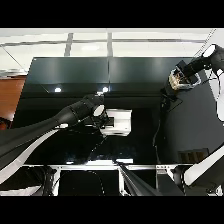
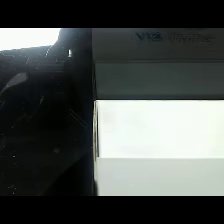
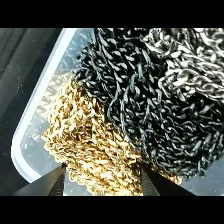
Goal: Fold the box and place the chain.
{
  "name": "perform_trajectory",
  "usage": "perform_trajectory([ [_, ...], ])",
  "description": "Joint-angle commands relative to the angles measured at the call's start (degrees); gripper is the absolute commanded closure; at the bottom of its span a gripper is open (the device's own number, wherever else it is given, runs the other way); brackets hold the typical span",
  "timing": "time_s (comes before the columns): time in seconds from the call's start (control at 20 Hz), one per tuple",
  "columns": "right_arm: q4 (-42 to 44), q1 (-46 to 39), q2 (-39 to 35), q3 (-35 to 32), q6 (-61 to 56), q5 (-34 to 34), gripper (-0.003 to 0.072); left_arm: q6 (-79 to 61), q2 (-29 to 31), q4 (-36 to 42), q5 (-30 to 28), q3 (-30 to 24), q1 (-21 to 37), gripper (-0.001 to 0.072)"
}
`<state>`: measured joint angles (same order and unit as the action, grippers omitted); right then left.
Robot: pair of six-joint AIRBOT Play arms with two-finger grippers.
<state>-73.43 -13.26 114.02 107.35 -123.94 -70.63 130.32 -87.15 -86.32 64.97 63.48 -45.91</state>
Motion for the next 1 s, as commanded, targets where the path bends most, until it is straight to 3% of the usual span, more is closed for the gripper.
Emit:
perform_trajectory([
  [0.0, -0.2, 0.1, 0.7, 0.0, 0.6, 0.5, 0.0218, 0.0, 0.0, 0.0, 0.0, 0.0, 0.0, 0.068],
  [0.05, -0.2, 0.1, 0.8, 0.0, 1.9, 0.7, 0.0343, 0.0, 0.0, 0.0, 0.0, 0.0, 0.0, 0.068],
  [0.15, 0.5, 0.0, 0.8, 0.1, 5.4, 0.7, 0.0668, 0.0, 0.0, 0.0, 0.0, 0.0, 0.0, 0.0679],
  [0.45, 1.2, -0.3, -4.8, 0.9, 17.3, -0.2, 0.0665, 0.0, 0.0, 0.0, 0.0, 0.0, 0.0, 0.068],
  [0.65, 1.3, -0.4, -15.1, 0.9, 27.2, -0.7, 0.0665, 0.0, 0.0, 0.0, -0.1, 0.0, 0.0, 0.068],
  [0.95, 3.9, -0.4, -31.6, 0.9, 35.5, -6.9, 0.0665, 0.0, 0.0, 0.0, -0.2, 0.0, 0.0, 0.068],
])
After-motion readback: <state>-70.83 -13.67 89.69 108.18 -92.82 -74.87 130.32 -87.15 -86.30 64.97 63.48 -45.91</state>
